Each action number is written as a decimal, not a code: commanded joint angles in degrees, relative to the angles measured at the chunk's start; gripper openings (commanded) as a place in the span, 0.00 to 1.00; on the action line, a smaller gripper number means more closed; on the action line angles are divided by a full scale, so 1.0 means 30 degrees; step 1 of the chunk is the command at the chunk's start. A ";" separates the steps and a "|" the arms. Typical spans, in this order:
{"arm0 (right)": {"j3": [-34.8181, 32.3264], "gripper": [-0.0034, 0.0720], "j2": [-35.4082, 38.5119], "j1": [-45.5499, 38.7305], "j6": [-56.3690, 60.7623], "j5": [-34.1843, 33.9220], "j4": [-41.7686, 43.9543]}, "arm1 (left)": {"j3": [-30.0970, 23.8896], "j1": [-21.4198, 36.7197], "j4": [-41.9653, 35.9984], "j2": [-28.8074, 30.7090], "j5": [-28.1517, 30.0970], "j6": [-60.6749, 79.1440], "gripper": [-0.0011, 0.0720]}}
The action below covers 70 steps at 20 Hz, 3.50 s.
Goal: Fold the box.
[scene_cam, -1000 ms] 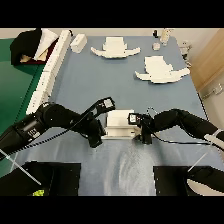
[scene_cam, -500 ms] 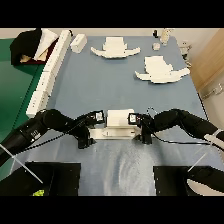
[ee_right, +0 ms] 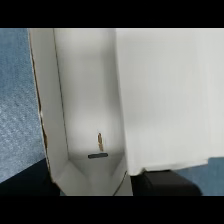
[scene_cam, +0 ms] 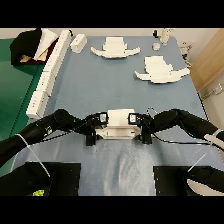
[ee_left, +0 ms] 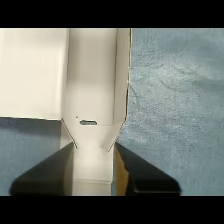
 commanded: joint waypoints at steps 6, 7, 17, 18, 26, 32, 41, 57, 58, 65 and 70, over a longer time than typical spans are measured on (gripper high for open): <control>0.0000 0.74 -0.0007 -0.0007 0.0007 0.0000 0.0007 | -0.0022 0.0000 -0.1974 -0.0656 0.0634 0.2251 0.16; 0.0000 0.74 -0.0007 -0.0007 0.0007 -0.0007 0.0007 | -0.0022 -0.0007 -0.2390 -0.0736 0.0503 0.2710 0.15; 0.0000 0.74 -0.0007 -0.0007 0.0007 0.0000 0.0007 | -0.0022 -0.0707 -0.4750 -0.1071 0.1064 0.3453 0.04; 0.0000 0.74 -0.0007 -0.0007 0.0007 0.0000 0.0007 | -0.0022 -0.0707 -0.4823 -0.1173 0.1027 0.3446 0.04; 0.0000 0.74 -0.0007 -0.0007 0.0007 0.0000 0.0007 | -0.0022 -0.0707 -0.5370 -0.1829 0.1093 0.3453 0.78; -0.0007 0.74 -0.0007 -0.0007 0.0007 0.0000 0.0007 | -0.0022 -0.0663 -0.5238 -0.1807 0.1224 0.3279 0.16; 0.0000 0.74 -0.0007 -0.0007 0.0007 0.0000 0.0007 | 0.0954 -0.0663 0.6550 0.2900 -0.0525 -1.6160 0.03; 0.0000 0.74 -0.0007 -0.0007 0.0007 -0.0007 0.0007 | -0.2280 0.4983 0.3424 0.3650 -0.3679 -2.9201 0.03; 0.0000 0.74 -0.0007 -0.0007 0.0007 -0.0007 0.0007 | -0.2404 0.4663 0.2353 0.3315 -0.3067 -2.8327 0.03; 0.0000 0.74 -0.0007 -0.0007 0.0007 -0.0007 0.0007 | -0.2375 0.2463 -0.0918 0.0561 -0.0423 -2.5638 0.03; 0.0000 0.74 -0.0007 -0.0007 0.0007 0.0000 0.0007 | -0.2091 0.2273 -0.2761 0.1246 -0.1217 -2.4152 0.03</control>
